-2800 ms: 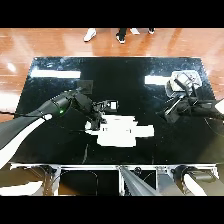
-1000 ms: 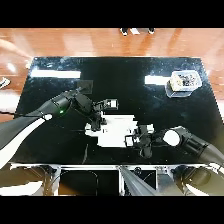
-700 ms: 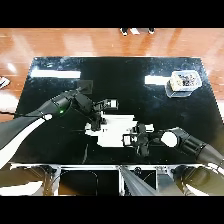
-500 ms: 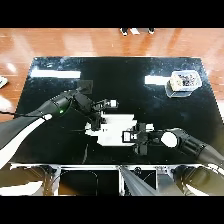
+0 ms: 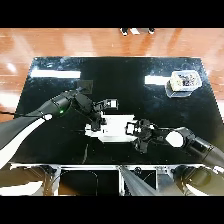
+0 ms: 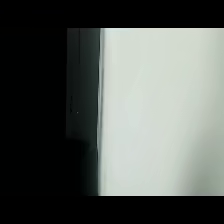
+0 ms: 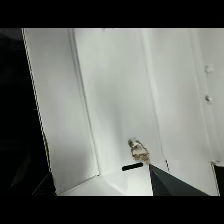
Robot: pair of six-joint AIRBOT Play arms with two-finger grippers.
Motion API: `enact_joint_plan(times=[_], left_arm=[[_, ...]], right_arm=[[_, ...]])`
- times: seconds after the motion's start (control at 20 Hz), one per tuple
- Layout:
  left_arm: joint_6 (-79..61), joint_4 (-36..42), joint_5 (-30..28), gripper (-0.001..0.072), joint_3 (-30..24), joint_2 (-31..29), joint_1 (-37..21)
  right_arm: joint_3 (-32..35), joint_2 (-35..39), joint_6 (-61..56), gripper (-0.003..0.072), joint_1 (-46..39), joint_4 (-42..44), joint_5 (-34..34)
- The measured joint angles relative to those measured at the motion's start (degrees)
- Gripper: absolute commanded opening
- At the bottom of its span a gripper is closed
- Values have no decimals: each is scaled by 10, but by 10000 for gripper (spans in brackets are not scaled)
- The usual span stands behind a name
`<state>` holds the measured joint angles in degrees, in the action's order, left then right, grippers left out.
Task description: Fold the box and place the chain.
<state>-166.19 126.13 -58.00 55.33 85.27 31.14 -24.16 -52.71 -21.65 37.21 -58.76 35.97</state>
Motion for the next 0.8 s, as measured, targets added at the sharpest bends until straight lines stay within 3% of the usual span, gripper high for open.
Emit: enact_joint_plan(times=[0.8], left_arm=[[0, 0, 0, 20, 0, 0, 0]], right_arm=[[0, 2, -4, 710, -15, -1, -80]])
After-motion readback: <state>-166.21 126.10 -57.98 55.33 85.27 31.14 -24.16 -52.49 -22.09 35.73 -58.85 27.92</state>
